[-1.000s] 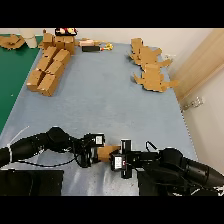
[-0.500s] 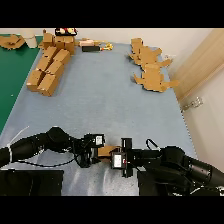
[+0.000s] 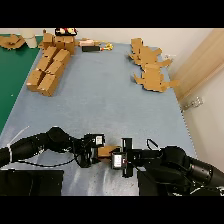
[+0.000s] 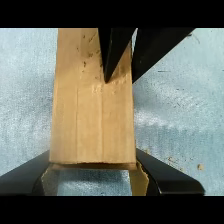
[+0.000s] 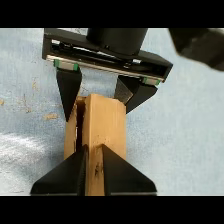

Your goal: Fold the box.

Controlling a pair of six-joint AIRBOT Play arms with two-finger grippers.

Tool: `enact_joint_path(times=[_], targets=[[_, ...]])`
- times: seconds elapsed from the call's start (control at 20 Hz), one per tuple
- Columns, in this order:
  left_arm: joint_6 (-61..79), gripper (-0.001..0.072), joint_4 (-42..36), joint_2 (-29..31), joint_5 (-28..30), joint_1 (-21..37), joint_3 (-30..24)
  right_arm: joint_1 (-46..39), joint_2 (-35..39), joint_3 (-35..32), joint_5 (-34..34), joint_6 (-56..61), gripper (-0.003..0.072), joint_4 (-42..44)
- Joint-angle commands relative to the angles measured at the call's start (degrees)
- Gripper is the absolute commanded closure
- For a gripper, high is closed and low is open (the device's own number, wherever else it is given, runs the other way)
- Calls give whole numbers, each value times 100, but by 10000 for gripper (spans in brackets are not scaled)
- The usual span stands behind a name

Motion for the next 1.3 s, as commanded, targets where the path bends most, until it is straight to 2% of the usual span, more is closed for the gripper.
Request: enact_joint_path(times=[0.0, 0.4, 0.5, 0.7, 0.85, 1.1, 1.25], targets=[[0, 201, 2, 2, 2, 2, 4, 0, -57, 4, -7, 11, 547, 66], [0, 201, 2, 2, 2, 2, 4, 0, -61, 2, -306, 116, 520, 304], [0, 201, 2, 2, 2, 2, 4, 0, -114, 2, -304, 166, 446, 304], [0, 201, 2, 2, 0, 2, 4, 0, -402, 2, -297, 262, 446, 402], [0, 201, 2, 2, 2, 2, 4, -2, -330, 26, -302, 293, 446, 404], [0, 201, 2, 2, 2, 2, 4, -9, 273, 111, -566, 1576, 446, -527], [0, 201, 2, 2, 2, 2, 4, -13, 776, 111, -741, 2487, 446, -704]])
